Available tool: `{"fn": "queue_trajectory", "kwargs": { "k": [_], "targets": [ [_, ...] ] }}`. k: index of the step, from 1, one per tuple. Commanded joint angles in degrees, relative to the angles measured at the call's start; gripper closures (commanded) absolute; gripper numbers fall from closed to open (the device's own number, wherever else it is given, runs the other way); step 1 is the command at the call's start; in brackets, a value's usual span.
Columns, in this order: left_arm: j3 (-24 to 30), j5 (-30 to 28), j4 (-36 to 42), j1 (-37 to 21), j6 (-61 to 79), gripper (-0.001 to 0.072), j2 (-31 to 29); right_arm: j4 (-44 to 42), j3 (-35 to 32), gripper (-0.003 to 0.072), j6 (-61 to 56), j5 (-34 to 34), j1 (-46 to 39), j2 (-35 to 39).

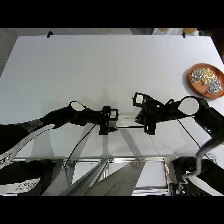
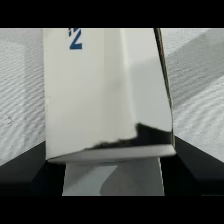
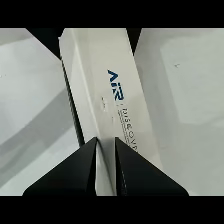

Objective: Fold the box and place the chain.

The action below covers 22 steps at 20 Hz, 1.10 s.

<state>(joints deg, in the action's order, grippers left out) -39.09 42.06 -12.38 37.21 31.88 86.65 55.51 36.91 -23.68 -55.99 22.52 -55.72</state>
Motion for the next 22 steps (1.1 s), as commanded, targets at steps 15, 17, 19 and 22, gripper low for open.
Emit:
{"fn": "queue_trajectory", "kwargs": {
  "k": [15,17,19,22],
  "targets": [
    [0.0,0.2,-0.1,0.0,0.1,0.0691,0.0,-4.8,-4.9,0.0478,1.7,1.1,0.0,0.8],
    [0.0,0.2,-0.1,0.0,0.1,0.0691,0.0,-4.8,-4.9,0.0374,1.7,1.2,0.0,2.4],
    [0.0,0.2,-0.1,0.0,0.1,0.0691,0.0,-5.0,-4.9,0.0343,1.7,1.2,0.0,4.3],
    [0.0,0.2,-0.1,0.0,0.1,0.0691,-0.1,-6.9,-4.9,0.0343,1.6,1.2,0.0,5.9]
  ]
}}
